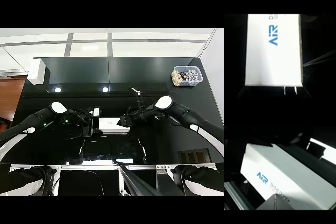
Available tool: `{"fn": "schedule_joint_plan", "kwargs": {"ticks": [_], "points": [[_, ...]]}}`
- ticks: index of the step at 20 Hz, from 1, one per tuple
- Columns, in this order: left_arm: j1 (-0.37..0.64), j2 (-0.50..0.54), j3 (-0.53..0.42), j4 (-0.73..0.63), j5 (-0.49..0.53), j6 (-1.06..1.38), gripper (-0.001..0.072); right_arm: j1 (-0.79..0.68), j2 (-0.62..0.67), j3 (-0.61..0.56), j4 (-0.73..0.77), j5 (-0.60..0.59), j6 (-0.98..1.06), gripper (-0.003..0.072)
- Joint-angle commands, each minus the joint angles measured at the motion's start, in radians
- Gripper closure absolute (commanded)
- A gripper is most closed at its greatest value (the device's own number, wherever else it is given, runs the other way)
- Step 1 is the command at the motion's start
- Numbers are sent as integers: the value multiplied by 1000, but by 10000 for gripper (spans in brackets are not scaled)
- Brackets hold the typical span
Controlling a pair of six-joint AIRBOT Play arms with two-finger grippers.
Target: Fold the box and place the chain.
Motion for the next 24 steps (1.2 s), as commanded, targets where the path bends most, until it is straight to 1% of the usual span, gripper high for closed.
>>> {"fn": "schedule_joint_plan", "kwargs": {"ticks": [1, 3, 5, 8, 9, 10, 11, 13, 14, 15, 16, 18, 20, 22, 24], "points": [[0, 0, 1, -9, 5, -1, 225, 3, -30, -2, -44, -15, 9, 668], [0, 0, 1, -8, 2, -1, 226, -2, -19, 5, -43, 16, -9, 667], [0, 0, 1, -8, 1, -2, 225, -26, 22, 40, -50, 102, -29, 668], [8, 14, 9, 8, 3, -30, 217, -136, 145, 106, -138, 245, -15, 667], [15, 31, 14, 13, 3, -65, 158, -190, 200, 110, -178, 290, 7, 668], [20, 51, 21, 31, -2, -105, -11, -249, 254, 110, -235, 336, 33, 667], [24, 77, 33, 71, -9, -168, -11, -293, 297, 110, -291, 374, 55, 668], [25, 131, 81, 172, -117, -282, -11, -384, 380, 110, -423, 445, 96, 667], [24, 150, 111, 179, -169, -341, -11, -414, 407, 110, -464, 456, 108, 668], [14, 155, 148, 170, -200, -393, -11, -440, 426, 110, -484, 454, 111, 667], [-7, 150, 184, 155, -202, -434, -10, -460, 430, 110, -481, 448, 111, 667], [-79, 108, 258, 145, -144, -481, -6, -465, 430, 110, -474, 400, 118, 667], [-142, 22, 324, 146, -69, -504, -6, -464, 430, 110, -439, 358, 122, 667], [-164, -75, 383, 145, -80, -557, -6, -463, 430, 110, -440, 346, 122, 667], [-172, -135, 408, 129, -115, -586, -6, -463, 430, 110, -441, 348, 121, 667]]}}
